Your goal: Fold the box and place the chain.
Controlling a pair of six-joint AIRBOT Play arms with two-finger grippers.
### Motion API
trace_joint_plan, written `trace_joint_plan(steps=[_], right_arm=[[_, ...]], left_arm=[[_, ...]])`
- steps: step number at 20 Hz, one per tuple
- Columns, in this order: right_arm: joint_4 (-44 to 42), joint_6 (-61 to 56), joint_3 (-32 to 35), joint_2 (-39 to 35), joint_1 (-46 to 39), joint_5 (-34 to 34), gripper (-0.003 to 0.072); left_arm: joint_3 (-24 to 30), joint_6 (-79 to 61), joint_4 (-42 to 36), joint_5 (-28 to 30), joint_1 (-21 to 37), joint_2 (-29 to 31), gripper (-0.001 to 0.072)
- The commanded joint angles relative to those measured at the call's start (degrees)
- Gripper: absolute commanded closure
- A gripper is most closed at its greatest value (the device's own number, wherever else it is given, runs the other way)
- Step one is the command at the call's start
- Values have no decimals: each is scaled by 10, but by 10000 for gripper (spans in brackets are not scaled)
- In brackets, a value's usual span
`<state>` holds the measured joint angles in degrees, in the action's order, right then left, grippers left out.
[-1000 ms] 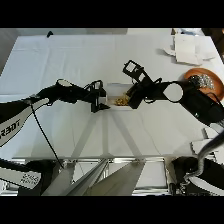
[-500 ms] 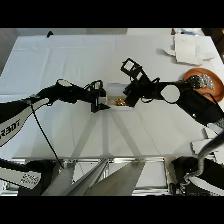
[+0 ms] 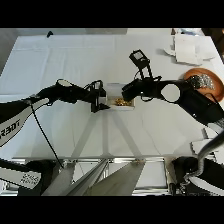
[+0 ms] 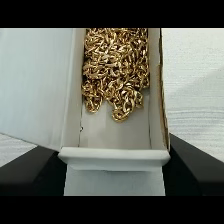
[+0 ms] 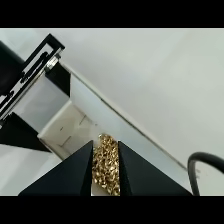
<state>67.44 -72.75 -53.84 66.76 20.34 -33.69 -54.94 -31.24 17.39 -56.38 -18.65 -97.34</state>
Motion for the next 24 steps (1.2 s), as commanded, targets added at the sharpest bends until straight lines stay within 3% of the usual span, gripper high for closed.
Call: trace_joint_plan(steps=[1, 5, 7, 11, 15, 18, 24], right_arm=[[24, -23, -51, 5, -21, -19, 505], [24, -7, -179, 45, -108, -124, 483], [24, 50, -211, 77, -132, -169, 482], [4, 94, -237, 167, -150, -208, 482], [-90, 189, -259, 257, -151, -292, 482], [-157, 266, -259, 263, -139, -332, 482], [-162, 308, -259, 250, -79, -363, 481]], left_arm=[[0, 0, 0, 0, 0, 0, 342], [0, 0, 0, 0, 0, 0, 342], [0, 0, 0, 0, 0, 0, 342], [0, 0, 0, 0, 0, 0, 342], [0, 0, 0, 0, 0, 0, 342], [0, 0, 0, 0, 0, 0, 342], [0, 0, 0, 0, 0, 0, 342]])
